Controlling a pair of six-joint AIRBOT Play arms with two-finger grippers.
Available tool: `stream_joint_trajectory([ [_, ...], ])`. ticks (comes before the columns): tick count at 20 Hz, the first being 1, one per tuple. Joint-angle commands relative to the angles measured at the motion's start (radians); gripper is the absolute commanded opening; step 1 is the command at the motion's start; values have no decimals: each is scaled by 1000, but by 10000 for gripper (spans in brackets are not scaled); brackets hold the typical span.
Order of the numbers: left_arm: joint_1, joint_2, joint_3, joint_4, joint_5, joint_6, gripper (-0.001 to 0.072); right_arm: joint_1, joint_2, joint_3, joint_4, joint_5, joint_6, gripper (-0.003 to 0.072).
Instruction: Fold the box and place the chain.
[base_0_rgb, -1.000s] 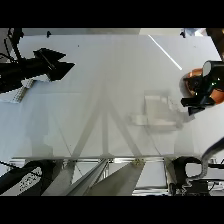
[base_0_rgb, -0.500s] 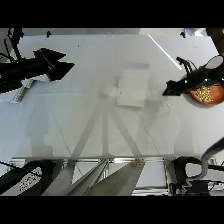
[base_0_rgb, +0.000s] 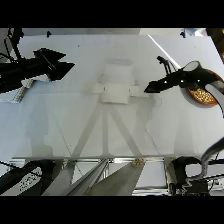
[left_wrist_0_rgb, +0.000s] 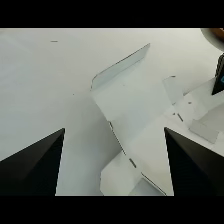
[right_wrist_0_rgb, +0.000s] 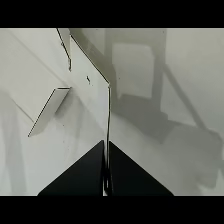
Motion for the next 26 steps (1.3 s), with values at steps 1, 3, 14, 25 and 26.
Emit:
stream_joint_trajectory([
  [1, -1, 0, 0, 0, 0, 0, 695, 35, -29, 0, 27, -92, -85, 11],
  [3, -1, 0, 0, 0, 0, 0, 695, 33, -29, 0, 25, -113, -87, 11],
  [14, -1, 0, 0, 0, 0, 0, 695, 33, -29, 0, 24, -144, -111, 14],
  [25, -1, 0, 0, -74, 42, -8, 695, 33, -29, 0, 24, -144, -111, 14],
  [26, -1, 0, 0, -74, 41, -30, 695, 33, -29, 0, 24, -144, -111, 14],
])
